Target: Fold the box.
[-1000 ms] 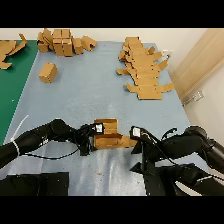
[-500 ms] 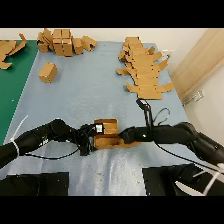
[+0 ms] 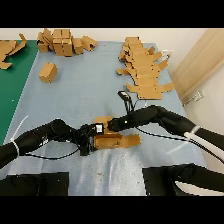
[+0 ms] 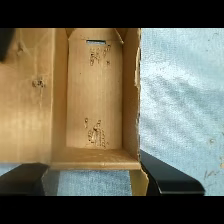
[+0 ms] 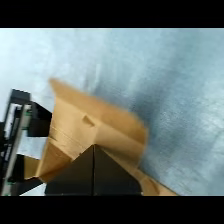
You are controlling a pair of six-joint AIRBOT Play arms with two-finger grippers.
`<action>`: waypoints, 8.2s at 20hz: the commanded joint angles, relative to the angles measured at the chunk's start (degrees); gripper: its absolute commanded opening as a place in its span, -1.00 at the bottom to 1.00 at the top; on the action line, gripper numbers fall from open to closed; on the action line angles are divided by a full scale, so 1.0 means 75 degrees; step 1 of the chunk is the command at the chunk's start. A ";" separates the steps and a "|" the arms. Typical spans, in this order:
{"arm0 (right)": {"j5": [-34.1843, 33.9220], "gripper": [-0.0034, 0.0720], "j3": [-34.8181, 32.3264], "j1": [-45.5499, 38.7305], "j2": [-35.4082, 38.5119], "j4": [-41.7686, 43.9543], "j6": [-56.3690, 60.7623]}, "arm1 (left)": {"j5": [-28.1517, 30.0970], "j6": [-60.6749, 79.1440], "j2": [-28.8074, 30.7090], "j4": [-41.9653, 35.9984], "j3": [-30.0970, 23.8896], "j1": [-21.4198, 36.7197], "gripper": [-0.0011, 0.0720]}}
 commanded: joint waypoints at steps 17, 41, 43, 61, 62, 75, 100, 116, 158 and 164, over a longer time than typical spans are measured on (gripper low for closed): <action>-0.0143 -0.92 0.0154 -0.0096 -0.0874 -0.0073 -0.0560 | 0.0006 0.0006 -0.0006 0.0003 0.0000 0.0006 0.33; -0.0580 0.41 -0.1346 -0.0140 0.1405 -0.2256 -0.7227 | 0.0265 0.0006 -0.0006 0.0003 0.0000 0.0006 0.33; -0.0629 0.41 -0.1332 -0.0125 0.1408 -0.2104 -0.7227 | 0.0265 0.0006 -0.0006 0.0003 0.0000 0.0006 0.33; -0.0699 -0.51 -0.1335 0.0388 0.1329 -0.1067 -0.8390 | 0.0268 0.0003 -0.0006 0.0003 0.0000 0.0006 0.33; -0.0577 -0.51 -0.1335 0.0516 0.1276 -0.1087 -0.8536 | 0.0265 0.0003 -0.0006 0.0003 -0.0003 0.0006 0.33; -0.0644 -0.66 -0.1332 0.0469 0.1271 -0.2821 -0.6365 | 0.0268 0.0003 -0.0006 0.0003 -0.0003 0.0006 0.32; -0.0117 -0.57 -0.1332 0.0574 0.1445 -0.1644 -0.7271 | 0.0271 0.0003 -0.0006 0.0003 0.0000 0.0006 0.33; 0.0079 0.34 -0.1335 0.0574 0.1431 -0.1311 -0.7274 | 0.0271 0.0003 -0.0006 0.0003 0.0000 0.0006 0.33; -0.1798 -0.90 -0.2028 -0.2792 0.1553 -0.1276 0.1440 | 0.0271 0.0003 -0.0006 0.0003 -0.0003 0.0006 0.33; -0.1778 -0.90 -0.2031 -0.2792 0.1399 -0.0618 0.0868 | 0.0268 0.0003 -0.0006 0.0000 -0.0003 0.0006 0.33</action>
